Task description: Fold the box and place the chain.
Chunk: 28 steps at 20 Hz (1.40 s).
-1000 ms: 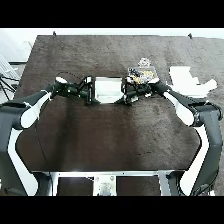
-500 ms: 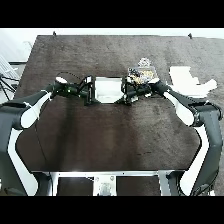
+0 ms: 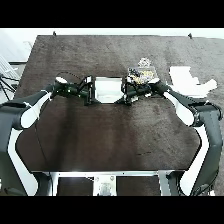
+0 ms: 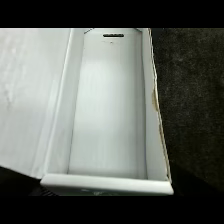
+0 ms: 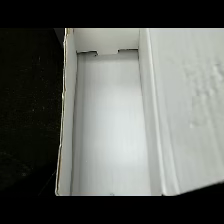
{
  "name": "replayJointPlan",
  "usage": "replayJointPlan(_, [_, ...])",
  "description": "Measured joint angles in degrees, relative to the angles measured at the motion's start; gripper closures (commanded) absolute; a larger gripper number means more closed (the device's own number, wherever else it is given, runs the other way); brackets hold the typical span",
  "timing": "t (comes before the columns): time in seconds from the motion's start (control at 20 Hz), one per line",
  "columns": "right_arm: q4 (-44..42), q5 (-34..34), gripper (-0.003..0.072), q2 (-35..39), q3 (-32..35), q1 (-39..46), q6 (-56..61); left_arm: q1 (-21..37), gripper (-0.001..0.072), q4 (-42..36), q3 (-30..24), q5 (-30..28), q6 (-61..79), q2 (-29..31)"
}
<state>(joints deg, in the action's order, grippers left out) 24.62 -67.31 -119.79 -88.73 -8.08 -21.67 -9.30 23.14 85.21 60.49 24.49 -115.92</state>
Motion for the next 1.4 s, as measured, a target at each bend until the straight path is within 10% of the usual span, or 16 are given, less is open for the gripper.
replayJointPlan(0.25, [0.3, 0.3, -0.0028, -0.1, 0.0, 0.0, 0.2, 0.0, 0.0243, -0.3, 0.0, -0.6, -0.1, 0.0])
replayJointPlan(1.1, [5.5, -7.4, -0.0029, 7.0, -0.4, 7.6, 10.7, 0.0, 0.0243, 0.0, 0.0, 0.1, -0.2, 0.0])
replayJointPlan(1.15, [5.4, -7.6, 0.0077, 7.9, -0.4, 7.9, 11.5, 0.0, 0.0242, 0.0, 0.0, 0.1, -0.2, 0.0])
replayJointPlan(1.25, [2.4, -8.3, 0.065, 9.1, -0.4, 7.7, 13.3, 0.1, 0.0243, 0.0, 0.0, 0.1, -0.2, 0.0])
replayJointPlan(1.4, [-5.6, -9.0, 0.0672, 10.1, -0.4, 5.9, 14.7, 0.1, 0.0243, 0.0, 0.0, 0.2, -0.2, 0.0])
